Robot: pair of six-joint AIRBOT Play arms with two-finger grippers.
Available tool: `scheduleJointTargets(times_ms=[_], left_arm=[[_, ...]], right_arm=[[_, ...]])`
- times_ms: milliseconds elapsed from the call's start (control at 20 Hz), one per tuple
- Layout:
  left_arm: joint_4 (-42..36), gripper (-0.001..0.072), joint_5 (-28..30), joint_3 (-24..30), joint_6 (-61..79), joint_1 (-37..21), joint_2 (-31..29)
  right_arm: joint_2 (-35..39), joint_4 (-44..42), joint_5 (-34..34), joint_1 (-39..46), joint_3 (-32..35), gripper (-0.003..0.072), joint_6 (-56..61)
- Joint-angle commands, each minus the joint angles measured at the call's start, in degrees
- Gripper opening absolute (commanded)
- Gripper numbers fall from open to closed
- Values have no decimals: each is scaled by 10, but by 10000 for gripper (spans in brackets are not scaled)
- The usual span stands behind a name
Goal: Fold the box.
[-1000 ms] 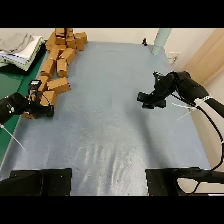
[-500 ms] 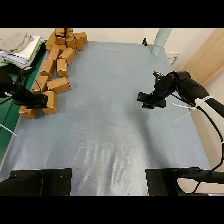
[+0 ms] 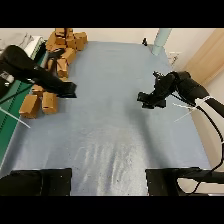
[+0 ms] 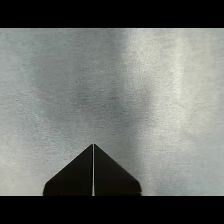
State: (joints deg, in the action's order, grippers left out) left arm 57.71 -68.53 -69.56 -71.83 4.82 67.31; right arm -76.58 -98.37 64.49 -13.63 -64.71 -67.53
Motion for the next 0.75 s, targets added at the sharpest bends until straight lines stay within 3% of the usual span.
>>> scheduleJointTargets(times_ms=[0,300,700], left_arm=[[-10,12,77,-4,-13,97,48],[-12,12,99,-4,-12,158,113],[-12,12,99,-4,-12,163,121]], right_arm=[[0,0,0,0,0,5,0],[0,0,0,0,0,5,0],[0,0,0,0,0,5,0]])
